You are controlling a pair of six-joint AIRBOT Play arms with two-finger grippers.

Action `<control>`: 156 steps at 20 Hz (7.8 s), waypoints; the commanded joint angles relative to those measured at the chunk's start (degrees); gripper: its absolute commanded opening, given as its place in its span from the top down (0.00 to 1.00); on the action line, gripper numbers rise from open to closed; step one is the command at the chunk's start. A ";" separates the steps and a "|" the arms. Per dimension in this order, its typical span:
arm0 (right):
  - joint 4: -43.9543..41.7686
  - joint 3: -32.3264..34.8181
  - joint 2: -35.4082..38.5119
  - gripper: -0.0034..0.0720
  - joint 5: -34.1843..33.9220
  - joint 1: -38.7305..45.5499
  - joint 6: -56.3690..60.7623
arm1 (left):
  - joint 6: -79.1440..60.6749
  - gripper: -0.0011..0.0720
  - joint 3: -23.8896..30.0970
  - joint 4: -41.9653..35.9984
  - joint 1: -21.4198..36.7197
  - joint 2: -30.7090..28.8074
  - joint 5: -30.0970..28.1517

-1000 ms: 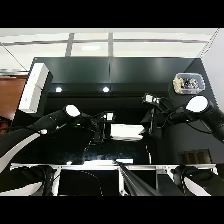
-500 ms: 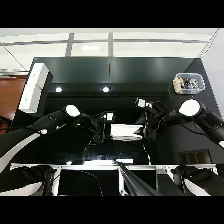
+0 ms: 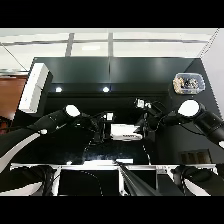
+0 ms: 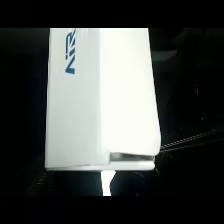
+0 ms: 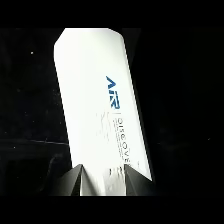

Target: Fold the box and place the chain.

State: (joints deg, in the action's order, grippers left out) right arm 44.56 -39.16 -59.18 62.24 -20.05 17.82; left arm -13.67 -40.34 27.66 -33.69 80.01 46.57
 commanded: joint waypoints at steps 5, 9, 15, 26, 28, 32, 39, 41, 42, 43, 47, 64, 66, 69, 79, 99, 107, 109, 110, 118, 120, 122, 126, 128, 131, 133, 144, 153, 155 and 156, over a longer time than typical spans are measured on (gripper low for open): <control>0.33 0.28 0.04 0.55 0.55 -0.07 0.44 | -0.02 0.38 -0.02 0.00 0.00 0.04 0.00; 0.33 0.50 0.04 0.55 0.48 -0.07 0.46 | -0.02 0.38 -0.02 0.00 0.00 0.04 0.00; 0.17 1.25 0.04 0.69 0.46 -0.07 0.46 | -0.02 0.38 -0.02 0.00 0.00 0.04 0.00; 0.33 1.51 0.04 0.68 0.55 -0.07 0.52 | -0.02 0.38 -0.02 0.00 0.00 0.04 0.00; 0.31 1.51 0.04 0.68 0.55 -0.07 0.57 | -0.02 0.38 -0.02 0.00 0.00 0.04 0.00; 0.31 1.51 0.04 0.59 0.55 -0.07 0.66 | -0.02 0.38 -0.02 0.00 0.00 0.04 0.00; 0.31 1.51 0.04 0.59 0.52 -0.07 1.25 | -0.02 0.38 -0.02 0.00 0.00 0.04 0.00; 0.31 1.53 0.04 0.59 0.55 -0.07 1.29 | -0.02 0.38 -0.02 0.00 0.00 0.04 0.00; 0.31 1.55 0.04 0.59 0.55 -0.07 1.29 | -0.02 0.38 -0.02 0.00 0.00 0.04 0.00; 0.31 1.70 0.04 0.59 0.55 -0.07 1.29 | -0.02 0.38 -0.02 0.00 0.00 0.04 0.00; 0.31 2.49 0.02 0.59 0.42 -0.07 1.46 | -0.02 0.38 -0.02 0.00 0.00 0.04 0.00; -4.44 -1.33 2.25 0.95 18.88 11.32 25.09 | -0.02 0.38 -0.02 0.02 0.00 0.04 0.00; -12.74 2.32 2.25 0.94 22.12 12.90 27.21 | -0.04 0.38 -0.02 0.02 0.00 0.04 0.00; -22.91 8.37 2.25 0.94 11.80 11.96 31.43 | -0.02 0.38 -0.02 0.00 0.00 0.04 0.00; -18.64 11.08 1.84 0.94 -8.90 4.66 42.64 | -0.02 0.38 -0.02 0.00 0.00 0.04 0.00; -17.22 8.55 -0.28 0.94 -3.93 3.45 38.75 | -0.02 0.38 -0.02 0.00 0.00 0.04 0.00; 8.44 -2.56 11.06 0.94 -1.51 19.02 48.52 | -0.02 0.38 -0.02 0.00 0.00 0.04 0.00; 15.89 -2.54 11.10 0.94 -4.28 22.25 52.87 | 0.00 0.38 -0.02 0.00 0.00 0.04 -0.02; 18.91 -2.54 11.10 0.94 -4.79 23.12 55.47 | 0.00 0.38 -0.02 -0.07 0.00 0.04 -0.04; 21.77 -2.54 11.10 0.94 -2.67 23.50 59.60 | -0.02 0.41 -0.04 -0.52 0.00 0.04 -0.15; 21.77 -2.54 11.10 0.94 -2.64 23.50 59.98 | -0.02 0.42 -0.02 -0.55 0.00 0.04 -0.07; 21.77 -2.54 11.10 0.94 -2.64 23.50 60.06 | -0.02 0.41 -0.04 -0.59 0.00 0.04 -0.11; 21.77 -2.54 11.13 0.94 -2.29 23.52 62.18 | 3.32 0.00 -0.94 5.40 0.17 -1.11 3.65; 22.47 -2.56 11.13 0.94 -1.75 23.56 62.12 | 12.04 0.00 -2.47 11.76 0.72 -2.99 8.20; 22.62 -2.56 11.15 0.94 -2.12 23.58 62.14 | 21.77 0.00 -4.33 18.84 1.88 -7.58 14.34; 22.77 -2.56 11.13 0.94 -2.82 25.00 62.14 | 24.35 0.00 -4.81 17.55 1.79 -10.73 12.57; 23.28 -2.51 11.13 0.94 -1.60 34.38 61.40 | 35.34 0.01 -13.99 11.87 -12.11 0.02 -4.42; 23.28 -2.49 11.15 0.94 -1.64 34.36 61.22 | 38.18 0.01 -14.97 12.33 -15.54 2.14 -6.03; 23.28 -2.49 11.13 0.94 -1.66 34.36 61.24 | 38.16 0.01 -14.97 12.41 -15.85 2.23 -6.10; 23.28 -2.49 11.15 0.94 -1.66 34.36 61.22 | 38.16 0.01 -14.97 12.44 -15.87 2.23 -6.08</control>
State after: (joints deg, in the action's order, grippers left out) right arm 67.83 -41.67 -48.10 60.58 14.26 79.09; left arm 23.62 -55.22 40.01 -49.21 82.02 40.93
